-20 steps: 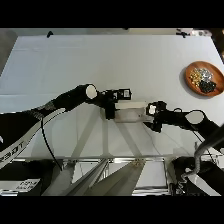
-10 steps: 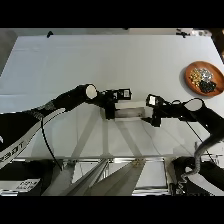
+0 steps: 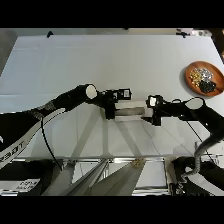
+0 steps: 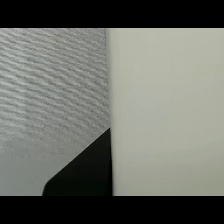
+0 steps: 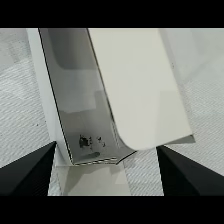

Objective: Fold the box and place the chain.

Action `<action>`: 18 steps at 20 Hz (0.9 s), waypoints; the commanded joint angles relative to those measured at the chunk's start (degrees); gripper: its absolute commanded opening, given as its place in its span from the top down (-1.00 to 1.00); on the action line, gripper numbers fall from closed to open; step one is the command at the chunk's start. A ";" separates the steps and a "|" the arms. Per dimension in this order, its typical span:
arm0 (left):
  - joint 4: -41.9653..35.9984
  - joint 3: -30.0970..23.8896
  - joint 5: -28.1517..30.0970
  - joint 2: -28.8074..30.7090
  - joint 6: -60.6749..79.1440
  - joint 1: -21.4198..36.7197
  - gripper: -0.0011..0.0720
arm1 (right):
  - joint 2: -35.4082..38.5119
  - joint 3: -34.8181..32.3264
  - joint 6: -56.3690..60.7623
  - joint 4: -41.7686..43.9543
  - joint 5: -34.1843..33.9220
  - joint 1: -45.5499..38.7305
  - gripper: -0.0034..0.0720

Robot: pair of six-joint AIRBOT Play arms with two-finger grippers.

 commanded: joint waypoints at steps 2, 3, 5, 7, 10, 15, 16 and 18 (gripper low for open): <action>0.02 0.07 -0.02 0.02 0.04 -0.04 0.93 | -0.81 0.07 -0.66 0.37 -0.09 0.55 -0.94; 0.02 0.07 -0.02 0.02 0.02 -0.04 0.93 | -1.62 0.07 -0.66 0.37 -0.15 1.29 -0.94; 0.02 0.07 -0.02 0.02 0.02 -0.04 0.93 | -3.48 0.07 -0.66 0.37 -1.18 3.23 -0.94; 0.02 0.07 -0.02 0.02 0.02 -0.04 0.93 | -5.14 0.07 -0.63 0.15 -1.38 4.33 -0.94; 0.02 0.07 -0.02 0.02 0.02 -0.04 0.93 | -5.53 0.04 -0.61 -0.61 -1.36 4.55 -0.94; 0.02 0.07 -0.02 0.02 0.02 -0.04 0.93 | -5.57 0.00 -0.59 -0.94 -1.38 4.48 -0.89; 0.02 0.07 -0.02 0.02 0.02 -0.04 0.93 | -5.62 0.00 -0.59 -0.90 -1.38 4.48 -0.89; 0.02 0.07 -0.04 0.02 0.02 -0.04 0.93 | -5.88 -0.04 -0.61 -0.48 -1.07 3.93 -0.88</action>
